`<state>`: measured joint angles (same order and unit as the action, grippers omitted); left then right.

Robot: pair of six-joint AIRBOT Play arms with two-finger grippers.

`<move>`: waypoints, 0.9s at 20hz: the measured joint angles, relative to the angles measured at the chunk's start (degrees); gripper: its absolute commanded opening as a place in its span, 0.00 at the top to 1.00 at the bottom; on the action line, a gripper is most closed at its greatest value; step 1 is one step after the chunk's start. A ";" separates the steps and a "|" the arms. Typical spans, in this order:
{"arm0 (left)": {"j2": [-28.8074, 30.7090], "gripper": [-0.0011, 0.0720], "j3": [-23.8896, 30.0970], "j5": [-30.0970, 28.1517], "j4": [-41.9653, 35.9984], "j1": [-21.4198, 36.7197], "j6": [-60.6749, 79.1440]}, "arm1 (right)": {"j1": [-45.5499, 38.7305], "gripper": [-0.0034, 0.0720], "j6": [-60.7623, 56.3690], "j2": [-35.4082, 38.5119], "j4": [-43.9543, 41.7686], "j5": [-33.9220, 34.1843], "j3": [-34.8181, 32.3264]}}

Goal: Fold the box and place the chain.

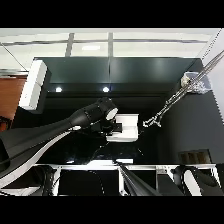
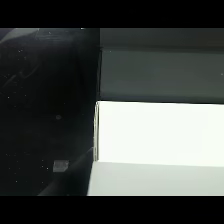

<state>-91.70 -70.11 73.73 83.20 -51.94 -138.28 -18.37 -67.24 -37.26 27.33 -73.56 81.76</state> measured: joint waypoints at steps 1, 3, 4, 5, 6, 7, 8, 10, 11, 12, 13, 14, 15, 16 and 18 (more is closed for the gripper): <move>0.00 0.94 0.00 0.00 0.00 0.00 0.00 | 0.09 0.94 0.07 0.00 -2.12 -1.03 -1.70; 0.00 0.94 0.00 0.04 0.02 0.00 0.02 | 1.25 0.94 0.57 -0.07 -6.34 -2.64 -5.95; 0.00 0.94 0.00 0.04 0.02 0.00 0.02 | 2.36 0.95 0.79 -0.09 -8.00 -3.13 -8.31; 0.00 0.94 0.00 0.04 0.02 0.00 0.00 | 3.61 0.95 0.92 -0.15 -9.16 -3.39 -10.47; 0.00 0.94 0.00 0.04 0.02 0.00 0.00 | 5.20 0.95 1.07 -0.31 -10.10 -3.65 -12.76; 0.00 0.94 0.00 0.04 0.02 0.00 0.02 | 6.86 0.95 1.22 -0.55 -10.62 -3.74 -14.80; 0.00 0.94 0.00 0.07 0.04 0.00 0.02 | 8.79 0.95 1.27 -1.01 -11.28 -3.78 -16.74; 0.00 0.94 0.00 0.07 0.02 0.00 0.02 | 12.59 0.95 1.40 -2.23 -11.87 -3.74 -19.87; 0.00 0.94 0.00 0.09 0.04 0.00 0.02 | 14.29 0.95 1.44 -2.89 -11.96 -3.45 -21.07; 0.00 0.94 0.00 0.09 0.04 0.00 0.02 | 16.00 0.94 1.44 -3.69 -11.69 -3.10 -22.16; 0.00 0.94 0.00 0.09 0.04 0.00 0.02 | 17.38 0.95 1.49 -4.42 -11.10 -2.84 -23.02; 0.00 0.94 0.00 0.09 0.04 0.00 0.02 | 18.73 0.95 1.49 -5.16 -10.47 -2.54 -24.00; 0.00 0.94 0.00 0.09 0.04 0.00 0.02 | 19.82 0.95 1.49 -5.84 -9.94 -2.21 -25.03; 0.00 0.94 0.00 0.09 0.04 0.00 0.02 | 20.94 0.95 1.51 -6.47 -9.29 -1.70 -26.36; 0.00 0.94 0.00 0.09 0.07 0.00 0.02 | 23.23 0.95 1.51 -7.54 -8.26 0.31 -29.88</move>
